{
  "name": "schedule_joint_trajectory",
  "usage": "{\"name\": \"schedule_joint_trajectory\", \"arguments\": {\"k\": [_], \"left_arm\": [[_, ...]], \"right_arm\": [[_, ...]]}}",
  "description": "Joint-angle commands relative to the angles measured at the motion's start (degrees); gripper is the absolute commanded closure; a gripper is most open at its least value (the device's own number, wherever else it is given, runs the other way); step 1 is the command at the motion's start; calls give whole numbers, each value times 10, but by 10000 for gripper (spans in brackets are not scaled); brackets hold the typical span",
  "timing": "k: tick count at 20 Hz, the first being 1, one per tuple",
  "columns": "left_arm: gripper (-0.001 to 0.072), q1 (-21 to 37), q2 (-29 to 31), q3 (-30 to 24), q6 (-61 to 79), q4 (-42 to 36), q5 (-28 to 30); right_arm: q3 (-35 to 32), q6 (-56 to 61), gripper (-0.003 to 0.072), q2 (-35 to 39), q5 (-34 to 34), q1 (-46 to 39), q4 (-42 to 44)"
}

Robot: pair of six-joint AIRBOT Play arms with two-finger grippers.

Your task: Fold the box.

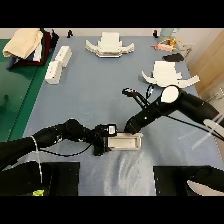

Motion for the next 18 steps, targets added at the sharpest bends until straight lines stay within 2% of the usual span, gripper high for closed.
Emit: {"name": "schedule_joint_trajectory", "arguments": {"k": [1,3,6,10,11,12,13,15,16,18], "left_arm": [[248,0,1,0,0,0,0],[248,0,1,1,0,0,0],[248,0,1,1,0,0,0],[248,0,1,0,0,0,0],[248,0,1,1,0,0,0],[248,0,1,0,0,0,0],[248,0,1,1,0,0,0],[248,0,1,1,0,0,0],[248,0,1,0,0,0,0],[248,0,1,1,0,0,0]], "right_arm": [[-89,-45,686,91,-181,74,-35],[-146,-46,685,137,-246,108,-47],[-216,-55,685,199,-296,156,-51],[-245,-54,683,249,-322,201,-98],[-245,-55,592,250,-322,205,-116],[-245,-55,439,250,-321,206,-128],[-245,-62,347,250,-321,207,-142],[-244,-100,296,250,-321,207,-153],[-244,-122,296,250,-321,207,-153],[-243,-166,152,250,-321,207,-155]]}}
